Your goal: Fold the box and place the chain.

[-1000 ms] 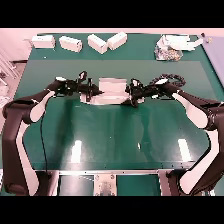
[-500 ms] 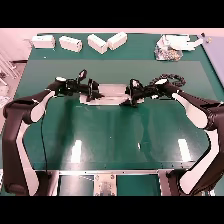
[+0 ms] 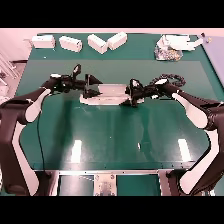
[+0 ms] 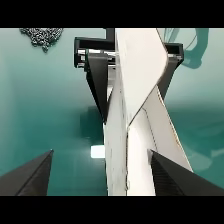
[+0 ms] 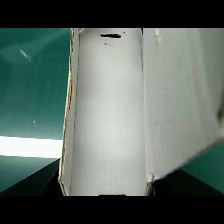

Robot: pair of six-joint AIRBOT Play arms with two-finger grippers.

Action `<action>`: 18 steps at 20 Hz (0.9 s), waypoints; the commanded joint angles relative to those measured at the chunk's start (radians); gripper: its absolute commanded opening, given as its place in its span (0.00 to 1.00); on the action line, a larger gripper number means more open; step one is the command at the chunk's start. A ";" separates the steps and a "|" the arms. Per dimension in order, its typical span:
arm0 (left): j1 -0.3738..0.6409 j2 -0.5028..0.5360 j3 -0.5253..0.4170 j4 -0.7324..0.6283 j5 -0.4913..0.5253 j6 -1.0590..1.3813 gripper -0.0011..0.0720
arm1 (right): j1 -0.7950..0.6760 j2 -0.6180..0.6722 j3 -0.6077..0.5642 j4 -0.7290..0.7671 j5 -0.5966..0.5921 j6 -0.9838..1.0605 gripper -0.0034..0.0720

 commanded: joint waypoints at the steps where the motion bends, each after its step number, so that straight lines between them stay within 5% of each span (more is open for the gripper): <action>1: 0.051 0.016 0.000 -0.031 -0.127 -0.011 0.98 | 0.000 0.001 0.000 0.000 0.001 0.000 0.68; 3: 0.067 0.020 0.000 -0.032 -0.213 -0.026 0.93 | 0.000 0.001 0.000 0.000 0.001 0.000 0.68; 5: 0.077 0.026 0.000 -0.021 -0.259 -0.028 0.64 | 0.000 0.001 0.000 0.000 0.001 0.000 0.68; 7: 0.079 0.028 0.000 -0.020 -0.272 -0.026 0.64 | 0.000 0.001 0.000 0.000 0.001 0.000 0.68; 9: 0.079 0.028 0.000 0.006 -0.294 -0.012 0.15 | 0.000 0.001 0.000 0.000 0.001 0.000 0.68; 10: 0.079 0.028 0.000 0.009 -0.315 0.010 0.04 | 0.000 0.001 0.000 0.000 0.001 0.000 0.68; 18: -0.005 0.028 0.000 0.006 -0.166 -0.054 0.04 | 0.000 0.001 0.000 0.000 0.001 0.000 0.68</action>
